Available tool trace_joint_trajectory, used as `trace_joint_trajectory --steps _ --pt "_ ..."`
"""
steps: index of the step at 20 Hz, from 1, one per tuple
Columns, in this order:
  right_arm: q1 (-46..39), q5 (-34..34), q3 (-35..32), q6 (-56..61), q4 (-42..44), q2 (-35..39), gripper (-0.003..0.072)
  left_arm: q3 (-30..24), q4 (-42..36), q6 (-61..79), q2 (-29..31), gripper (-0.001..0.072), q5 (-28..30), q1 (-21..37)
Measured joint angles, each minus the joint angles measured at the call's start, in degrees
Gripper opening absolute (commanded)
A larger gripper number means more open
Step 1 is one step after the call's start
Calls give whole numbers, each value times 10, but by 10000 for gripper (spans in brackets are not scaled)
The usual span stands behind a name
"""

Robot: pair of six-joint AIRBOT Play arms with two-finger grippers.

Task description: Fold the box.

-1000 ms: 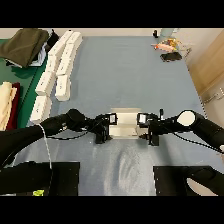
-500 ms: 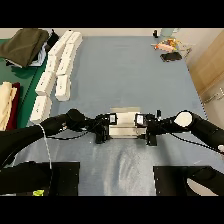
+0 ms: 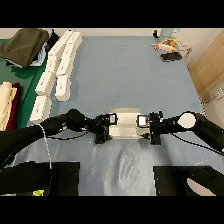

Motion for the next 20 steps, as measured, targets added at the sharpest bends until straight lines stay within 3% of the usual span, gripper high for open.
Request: trace_joint_trajectory --steps 7,8,9,16,18,20 --pt "0 -10 0 2 17 0 392 0 0 0 0 439 1 0" --pt "0 -10 0 2 23 -1 308 0 0 0 0 439 1 0" --pt "0 -10 0 2 30 -3 297 0 0 0 0 439 1 0" --pt "16 -22 0 1 56 -24 280 0 0 0 0 439 1 0" --pt "21 -34 0 -8 67 -28 319 0 0 0 0 439 1 0" --pt "25 -42 0 -18 82 -34 477 0 -1 -2 0 439 1 0"
